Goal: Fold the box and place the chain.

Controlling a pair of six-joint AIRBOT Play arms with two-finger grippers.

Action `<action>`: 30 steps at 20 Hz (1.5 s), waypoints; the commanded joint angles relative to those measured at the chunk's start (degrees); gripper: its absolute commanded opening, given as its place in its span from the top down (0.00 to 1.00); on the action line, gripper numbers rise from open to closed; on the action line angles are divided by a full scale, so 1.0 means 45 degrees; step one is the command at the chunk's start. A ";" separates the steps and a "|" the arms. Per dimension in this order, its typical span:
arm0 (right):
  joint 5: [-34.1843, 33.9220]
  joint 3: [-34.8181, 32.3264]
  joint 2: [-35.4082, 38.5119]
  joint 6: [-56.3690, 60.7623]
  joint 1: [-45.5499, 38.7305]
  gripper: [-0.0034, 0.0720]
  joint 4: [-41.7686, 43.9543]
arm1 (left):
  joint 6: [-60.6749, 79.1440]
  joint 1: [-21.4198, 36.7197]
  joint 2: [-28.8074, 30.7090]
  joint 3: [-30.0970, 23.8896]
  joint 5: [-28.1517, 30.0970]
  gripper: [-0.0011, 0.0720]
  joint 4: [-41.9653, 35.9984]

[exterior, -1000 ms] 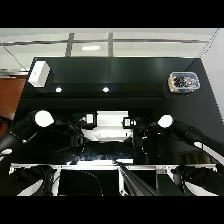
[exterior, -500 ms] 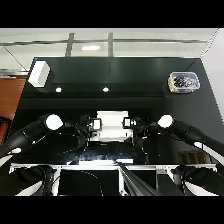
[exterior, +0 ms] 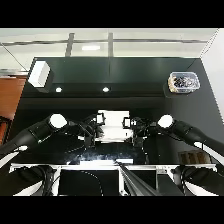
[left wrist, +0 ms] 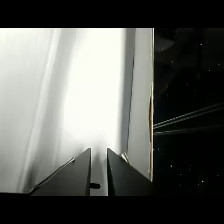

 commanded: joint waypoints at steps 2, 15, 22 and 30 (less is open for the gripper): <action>0.0000 -0.0005 -0.0005 0.0029 0.0015 0.54 0.0029 | 0.0010 -0.0102 -0.0189 0.0000 0.0112 0.81 0.0189; 0.0000 -0.0005 -0.0005 0.0029 0.0015 0.54 0.0029 | -0.1676 0.1331 0.2652 0.0486 -0.1005 0.95 0.0466; 0.0000 -0.0005 -0.0005 0.0029 0.0015 0.54 0.0029 | -1.3036 0.6232 0.4857 0.0447 -0.1991 0.95 0.6965; 0.0000 -0.0005 -0.0005 0.0029 0.0015 0.54 0.0029 | -1.5130 1.0020 0.0738 -0.1190 -0.5911 0.94 0.2263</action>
